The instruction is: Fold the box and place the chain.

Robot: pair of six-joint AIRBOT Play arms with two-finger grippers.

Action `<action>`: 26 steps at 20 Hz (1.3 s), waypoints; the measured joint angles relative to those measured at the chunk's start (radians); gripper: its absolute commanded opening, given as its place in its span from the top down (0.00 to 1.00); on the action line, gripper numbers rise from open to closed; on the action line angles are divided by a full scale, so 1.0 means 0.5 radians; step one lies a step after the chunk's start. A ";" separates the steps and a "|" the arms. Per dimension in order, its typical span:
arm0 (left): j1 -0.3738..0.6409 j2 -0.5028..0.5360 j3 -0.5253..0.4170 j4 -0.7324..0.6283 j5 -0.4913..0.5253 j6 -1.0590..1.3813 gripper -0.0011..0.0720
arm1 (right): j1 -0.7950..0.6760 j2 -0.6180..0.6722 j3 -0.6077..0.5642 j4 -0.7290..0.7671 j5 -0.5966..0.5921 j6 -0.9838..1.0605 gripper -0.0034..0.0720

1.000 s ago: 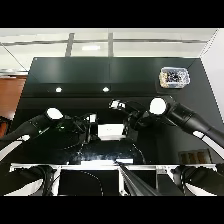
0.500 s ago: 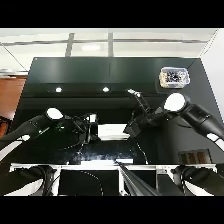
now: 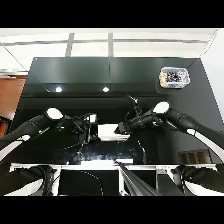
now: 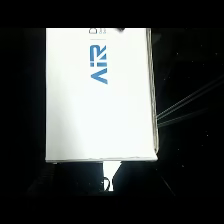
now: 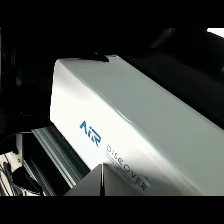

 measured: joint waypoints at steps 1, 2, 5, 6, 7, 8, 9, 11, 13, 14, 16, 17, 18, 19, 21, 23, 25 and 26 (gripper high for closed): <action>0.000 0.000 0.000 0.000 0.000 0.000 0.58 | 0.000 -0.012 -0.002 0.002 -0.006 -0.009 0.94; 0.000 0.000 0.000 0.001 0.000 0.002 0.58 | 0.000 -0.022 -0.002 0.004 -0.014 -0.024 0.94; 0.001 0.003 0.000 0.000 0.001 -0.003 0.49 | -0.014 -0.014 0.022 -0.016 -0.014 -0.082 0.94; 0.001 0.014 0.000 0.004 0.013 -0.011 0.21 | -0.036 0.011 0.045 -0.041 -0.005 -0.099 0.94; 0.003 0.034 0.000 0.016 0.015 -0.009 0.02 | -0.075 0.055 0.076 -0.061 0.019 -0.110 0.94; 0.008 0.062 0.004 0.022 0.017 -0.018 0.02 | -0.121 0.112 0.107 -0.066 0.082 -0.120 0.94; 0.014 0.098 0.008 0.043 0.012 -0.033 0.02 | -0.183 0.183 0.137 -0.092 0.152 -0.121 0.94; 0.050 0.188 0.012 0.127 -0.007 -0.105 0.02 | -0.359 0.339 0.182 -0.198 0.210 -0.078 0.94; 0.104 0.303 0.016 0.185 -0.006 -0.214 0.02 | -0.566 0.491 0.204 -0.304 0.311 -0.027 0.94; 0.124 0.359 0.021 0.206 -0.023 -0.276 0.02 | -0.669 0.553 0.212 -0.332 0.359 -0.007 0.94; 0.121 0.449 0.050 0.220 -0.066 -0.400 0.02 | -0.859 0.642 0.220 -0.401 0.407 0.023 0.94; 0.084 0.469 0.080 0.220 -0.074 -0.454 0.02 | -0.930 0.671 0.223 -0.411 0.435 0.033 0.94; 0.031 0.473 0.117 0.218 -0.079 -0.507 0.02 | -0.979 0.690 0.223 -0.426 0.443 0.041 0.94; -0.036 0.454 0.163 0.216 -0.079 -0.562 0.02 | -1.015 0.705 0.223 -0.436 0.433 0.047 0.94; -0.180 0.349 0.283 0.210 -0.050 -0.667 0.02 | -1.057 0.722 0.224 -0.445 0.401 0.054 0.94; -0.279 0.196 0.415 0.211 -0.031 -0.752 0.02 | -1.078 0.732 0.224 -0.449 0.388 0.056 0.94; -0.334 0.043 0.536 0.220 -0.056 -0.823 0.02 | -1.090 0.736 0.224 -0.455 0.385 0.063 0.94; -0.352 -0.024 0.590 0.221 -0.092 -0.852 0.02 | -1.093 0.738 0.224 -0.455 0.392 0.063 0.94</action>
